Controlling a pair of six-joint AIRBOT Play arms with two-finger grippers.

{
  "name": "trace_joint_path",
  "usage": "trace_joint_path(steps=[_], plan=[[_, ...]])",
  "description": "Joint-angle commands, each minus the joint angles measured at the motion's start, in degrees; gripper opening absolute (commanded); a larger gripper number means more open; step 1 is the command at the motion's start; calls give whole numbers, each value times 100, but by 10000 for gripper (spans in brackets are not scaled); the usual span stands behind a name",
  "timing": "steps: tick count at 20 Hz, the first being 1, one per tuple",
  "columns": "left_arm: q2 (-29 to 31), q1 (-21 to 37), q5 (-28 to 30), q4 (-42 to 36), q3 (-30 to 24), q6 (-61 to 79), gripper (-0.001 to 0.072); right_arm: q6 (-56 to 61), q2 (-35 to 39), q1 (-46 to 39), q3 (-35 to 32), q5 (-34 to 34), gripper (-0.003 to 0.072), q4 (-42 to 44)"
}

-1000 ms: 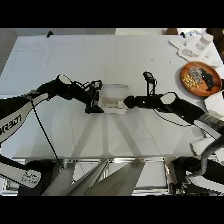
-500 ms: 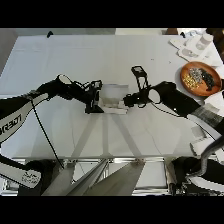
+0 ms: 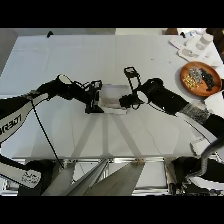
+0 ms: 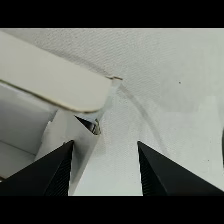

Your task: Fold the box and place the chain.

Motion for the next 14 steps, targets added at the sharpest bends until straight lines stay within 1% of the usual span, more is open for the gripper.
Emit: trace_joint_path(steps=[1,5,6,7,10,12,13,14], plan=[[0,4,0,0,2,-2,336,105,-33,26,28,-46,433,39],[0,4,-2,0,2,-2,336,269,-74,26,31,-240,432,61],[0,4,0,0,2,-2,336,385,-114,26,31,-240,423,105],[0,4,0,0,2,-2,336,400,-168,26,31,-240,398,190],[0,4,0,0,2,-2,336,413,-343,26,44,-238,398,389],[0,4,0,0,2,-2,336,645,-420,26,50,-236,395,417],[0,4,0,0,2,-2,336,833,-468,26,61,-234,370,415],[0,4,0,0,2,-2,336,999,-527,26,79,-212,309,415]])
